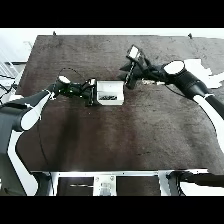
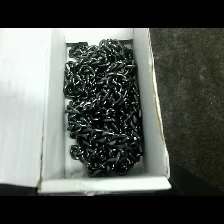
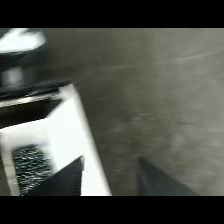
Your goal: Fold the box and place the chain.
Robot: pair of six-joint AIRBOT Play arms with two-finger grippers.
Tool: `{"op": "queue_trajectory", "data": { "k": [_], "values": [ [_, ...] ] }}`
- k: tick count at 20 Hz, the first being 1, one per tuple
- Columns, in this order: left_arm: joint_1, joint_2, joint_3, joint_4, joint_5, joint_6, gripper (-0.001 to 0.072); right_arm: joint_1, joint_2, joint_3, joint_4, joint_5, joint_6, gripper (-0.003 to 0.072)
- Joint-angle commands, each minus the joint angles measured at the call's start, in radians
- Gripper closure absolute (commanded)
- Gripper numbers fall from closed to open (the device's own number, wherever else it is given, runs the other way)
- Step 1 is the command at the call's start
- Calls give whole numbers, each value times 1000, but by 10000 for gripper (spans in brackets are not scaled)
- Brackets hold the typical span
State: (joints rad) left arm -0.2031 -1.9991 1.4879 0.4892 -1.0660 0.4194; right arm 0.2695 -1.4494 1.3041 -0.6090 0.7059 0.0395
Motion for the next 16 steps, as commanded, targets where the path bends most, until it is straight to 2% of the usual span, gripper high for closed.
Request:
{"op": "queue_trajectory", "data": {
  "k": [1, 2, 7, 12, 16],
  "values": [
    [0, 0, 0, 0, 0, 0, 86, -44, -19, 76, 0, -16, 59, 426],
    [0, 0, 0, 0, 0, 0, 87, -60, -56, 111, 0, 23, 59, 429],
    [0, 0, 0, 0, 0, 0, 86, -127, -282, 286, 35, 250, 108, 639],
    [0, 0, 0, 0, 0, 0, 86, -141, -451, 407, 60, 440, 145, 644],
    [0, 0, 0, 0, 0, 0, 86, -113, -484, 417, 56, 549, 164, 642]
  ]
}}
